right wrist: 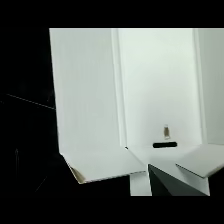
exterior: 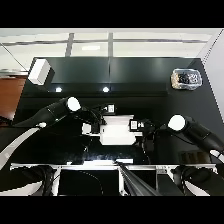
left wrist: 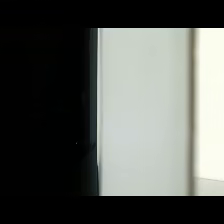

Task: Fold the box and place the chain.

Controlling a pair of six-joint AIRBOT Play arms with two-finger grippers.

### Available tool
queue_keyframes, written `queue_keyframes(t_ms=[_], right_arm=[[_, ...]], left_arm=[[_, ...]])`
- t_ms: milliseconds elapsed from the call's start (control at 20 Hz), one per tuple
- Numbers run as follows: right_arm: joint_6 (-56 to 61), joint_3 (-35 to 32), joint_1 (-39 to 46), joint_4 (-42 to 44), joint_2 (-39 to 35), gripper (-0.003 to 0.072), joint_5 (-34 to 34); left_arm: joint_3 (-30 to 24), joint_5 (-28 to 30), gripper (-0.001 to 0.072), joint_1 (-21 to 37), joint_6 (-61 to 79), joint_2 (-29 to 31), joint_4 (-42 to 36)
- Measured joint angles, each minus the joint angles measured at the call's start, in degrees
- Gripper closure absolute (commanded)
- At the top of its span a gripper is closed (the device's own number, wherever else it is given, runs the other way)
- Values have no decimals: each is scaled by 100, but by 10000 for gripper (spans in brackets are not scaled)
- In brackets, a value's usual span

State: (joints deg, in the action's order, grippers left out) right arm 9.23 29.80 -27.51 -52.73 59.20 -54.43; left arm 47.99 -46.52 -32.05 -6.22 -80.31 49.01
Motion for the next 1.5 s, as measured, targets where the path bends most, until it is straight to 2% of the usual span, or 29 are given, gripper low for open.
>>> queue_keyframes(t_ms=[250,650,1100,1500], right_arm=[[-9,-125,-437,94,4,-6,505],[98,-136,-544,568,57,-6,1029],[450,140,72,570,-162,-7,999],[494,168,208,560,-188,-6,1005]], left_arm=[[0,-2,682,0,-2,0,-4],[0,-7,682,0,-4,0,-11],[0,-11,682,0,-11,0,-15],[0,-28,682,0,-2,0,-22]])
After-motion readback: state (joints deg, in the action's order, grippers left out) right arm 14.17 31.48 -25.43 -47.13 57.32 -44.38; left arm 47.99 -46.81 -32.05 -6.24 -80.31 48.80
